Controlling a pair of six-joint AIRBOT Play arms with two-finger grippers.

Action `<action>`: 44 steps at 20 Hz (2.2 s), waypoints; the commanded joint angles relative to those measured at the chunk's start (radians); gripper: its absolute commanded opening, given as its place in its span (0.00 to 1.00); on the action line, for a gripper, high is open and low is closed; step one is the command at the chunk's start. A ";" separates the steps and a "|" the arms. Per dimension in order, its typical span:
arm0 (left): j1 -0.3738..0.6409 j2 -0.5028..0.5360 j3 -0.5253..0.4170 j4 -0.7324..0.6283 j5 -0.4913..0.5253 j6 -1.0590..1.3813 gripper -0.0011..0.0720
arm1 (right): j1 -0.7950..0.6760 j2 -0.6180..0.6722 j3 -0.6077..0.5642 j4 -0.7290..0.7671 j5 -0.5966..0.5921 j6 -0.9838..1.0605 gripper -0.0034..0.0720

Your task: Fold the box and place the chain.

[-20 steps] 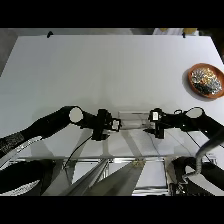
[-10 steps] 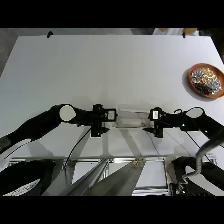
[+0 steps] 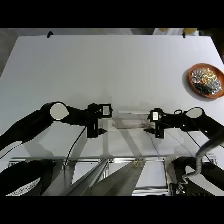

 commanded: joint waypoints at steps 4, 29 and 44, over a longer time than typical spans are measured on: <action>-0.001 -0.032 0.091 -0.006 0.039 -0.019 0.36 | 0.000 0.001 0.001 0.003 0.001 0.001 0.50; -0.031 -0.298 0.127 0.054 0.020 -0.027 0.79 | 0.000 0.001 0.001 0.003 0.001 0.001 0.50; -0.052 -0.248 0.127 -0.013 0.077 0.180 0.96 | 0.000 0.001 0.001 0.003 0.001 0.001 0.50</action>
